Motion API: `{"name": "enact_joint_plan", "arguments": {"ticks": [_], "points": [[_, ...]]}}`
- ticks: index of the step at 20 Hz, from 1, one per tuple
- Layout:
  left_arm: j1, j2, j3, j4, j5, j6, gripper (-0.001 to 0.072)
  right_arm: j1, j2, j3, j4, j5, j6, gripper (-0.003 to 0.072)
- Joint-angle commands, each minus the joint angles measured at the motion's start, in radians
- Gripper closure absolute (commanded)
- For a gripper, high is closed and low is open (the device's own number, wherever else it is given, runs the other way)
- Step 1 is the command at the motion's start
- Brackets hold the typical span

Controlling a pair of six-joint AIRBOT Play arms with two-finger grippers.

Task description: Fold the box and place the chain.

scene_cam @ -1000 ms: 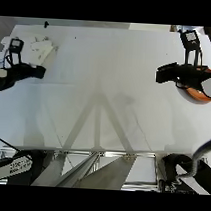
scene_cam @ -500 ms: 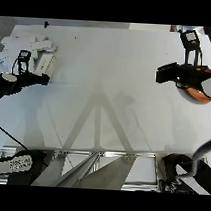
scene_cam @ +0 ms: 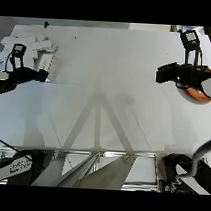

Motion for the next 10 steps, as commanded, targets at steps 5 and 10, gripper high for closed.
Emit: {"name": "enact_joint_plan", "arguments": {"ticks": [5,10], "points": [[0.000,0.258,0.000,-0.008,-0.100,0.000,0.0008,-0.001,0.001,0.001,0.000,0.000,0.000,0.0674],[0.000,0.389,0.000,-0.182,-0.237,0.005,0.0009,-0.001,0.001,0.001,0.000,0.000,0.000,0.0674]]}}
